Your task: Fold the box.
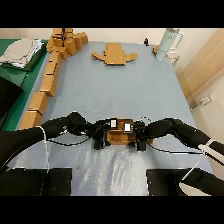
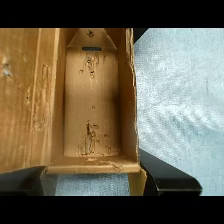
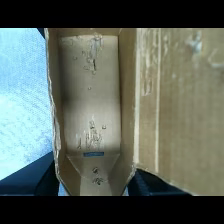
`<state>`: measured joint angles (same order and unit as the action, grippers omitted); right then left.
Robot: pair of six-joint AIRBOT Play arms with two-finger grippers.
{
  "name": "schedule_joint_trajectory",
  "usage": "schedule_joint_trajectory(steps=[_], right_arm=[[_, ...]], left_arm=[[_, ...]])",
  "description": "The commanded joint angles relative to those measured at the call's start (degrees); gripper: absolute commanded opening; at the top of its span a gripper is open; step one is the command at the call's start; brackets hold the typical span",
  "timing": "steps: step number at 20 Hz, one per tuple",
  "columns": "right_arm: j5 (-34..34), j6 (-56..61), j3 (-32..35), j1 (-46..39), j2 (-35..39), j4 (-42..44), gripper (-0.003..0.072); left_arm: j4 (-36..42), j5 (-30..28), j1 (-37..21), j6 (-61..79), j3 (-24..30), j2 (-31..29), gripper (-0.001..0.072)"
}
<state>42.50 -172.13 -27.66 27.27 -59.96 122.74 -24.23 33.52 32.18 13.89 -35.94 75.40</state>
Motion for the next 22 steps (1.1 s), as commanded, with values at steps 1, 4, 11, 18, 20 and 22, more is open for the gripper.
schedule_joint_trajectory(steps=[1, 4, 11, 18, 20, 22], right_arm=[[0.0, 0.0, 0.0, -0.02, 0.04, 0.02, 0.0544], [0.0, 0.0, 0.0, -0.02, 0.04, 0.0, 0.0543], [-0.22, 0.0, 0.0, -0.22, 0.04, -4.46, 0.0524], [1.64, 0.44, 0.0, -0.2, 0.37, -2.97, 0.072], [1.33, 5.03, 0.0, -1.16, 2.27, -4.52, 0.072], [2.56, 11.43, 0.0, -2.4, 5.25, -7.34, 0.072]], left_arm=[[-0.02, 0.02, -0.02, 0.0, -0.07, 0.02, 0.0466], [-0.02, 0.0, -0.02, 0.0, -0.07, 0.02, 0.0466], [-0.02, 0.02, -0.02, 0.0, -0.07, 0.02, 0.0465], [-0.02, 0.02, -0.02, 0.0, -0.07, 0.02, 0.0465], [-0.02, 0.02, -0.02, 0.0, -0.07, 0.02, 0.0466], [-0.02, 0.0, -0.02, 0.0, -0.07, 0.02, 0.0466]])
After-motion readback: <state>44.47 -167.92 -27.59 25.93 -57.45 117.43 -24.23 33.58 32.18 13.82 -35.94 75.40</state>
